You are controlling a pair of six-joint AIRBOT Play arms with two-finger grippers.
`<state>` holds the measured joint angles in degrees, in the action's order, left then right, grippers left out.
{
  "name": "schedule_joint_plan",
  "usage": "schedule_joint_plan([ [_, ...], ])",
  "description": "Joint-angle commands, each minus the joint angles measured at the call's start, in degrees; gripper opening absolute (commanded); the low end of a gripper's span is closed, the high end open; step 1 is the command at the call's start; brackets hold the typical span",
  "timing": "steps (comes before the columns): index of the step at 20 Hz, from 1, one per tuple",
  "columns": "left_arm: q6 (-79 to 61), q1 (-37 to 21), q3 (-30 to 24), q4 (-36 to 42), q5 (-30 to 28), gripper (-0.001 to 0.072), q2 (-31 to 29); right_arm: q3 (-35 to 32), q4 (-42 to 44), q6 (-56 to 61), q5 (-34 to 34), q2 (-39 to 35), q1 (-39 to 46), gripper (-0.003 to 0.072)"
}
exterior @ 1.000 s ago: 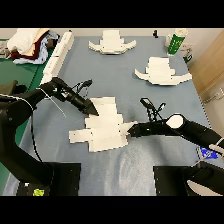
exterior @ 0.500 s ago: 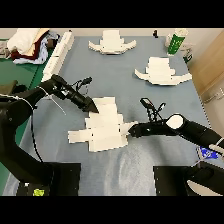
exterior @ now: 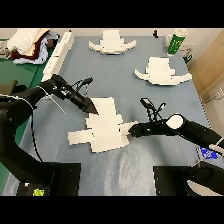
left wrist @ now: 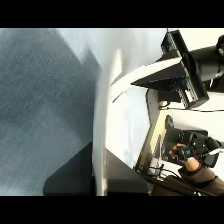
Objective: Fold the box.
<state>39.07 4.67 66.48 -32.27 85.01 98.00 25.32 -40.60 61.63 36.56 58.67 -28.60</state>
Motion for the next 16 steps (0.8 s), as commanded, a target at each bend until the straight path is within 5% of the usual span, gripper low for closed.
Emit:
schedule_joint_plan([
  [1, -2.4, 0.0, 0.1, 0.0, -1.3, 0.0014, 0.0, 0.0, 0.1, 0.0, -0.1, -0.1, 0.0, 0.0024],
  [3, -3.3, 0.0, 0.2, 0.2, -1.9, 0.0014, 0.0, 1.0, -1.1, 0.0, 0.0, -0.2, 0.5, 0.0263],
  [7, -13.1, 2.0, 0.5, 2.2, -2.6, 0.0012, -4.2, 8.5, -23.5, 11.6, 0.3, -0.5, 4.4, 0.0265],
  [10, -20.0, 6.0, -0.1, 2.3, -6.7, 0.0011, -9.7, 14.5, -38.6, 23.9, 0.9, -0.5, 8.3, 0.0416],
  [13, -24.0, 11.6, -3.3, 2.4, -13.6, 0.0010, -15.9, 18.3, -37.7, 30.0, 1.2, -0.5, 11.2, 0.0385],
  [15, -28.4, 15.1, -8.1, 5.1, -19.3, 0.0009, -20.6, 18.5, -37.4, 31.9, 2.3, -0.5, 11.4, 0.0121],
  [16, -31.8, 16.6, -11.2, 8.3, -21.9, 0.0010, -22.8, 18.3, -37.3, 32.0, 2.9, -0.5, 11.4, 0.0081],
])
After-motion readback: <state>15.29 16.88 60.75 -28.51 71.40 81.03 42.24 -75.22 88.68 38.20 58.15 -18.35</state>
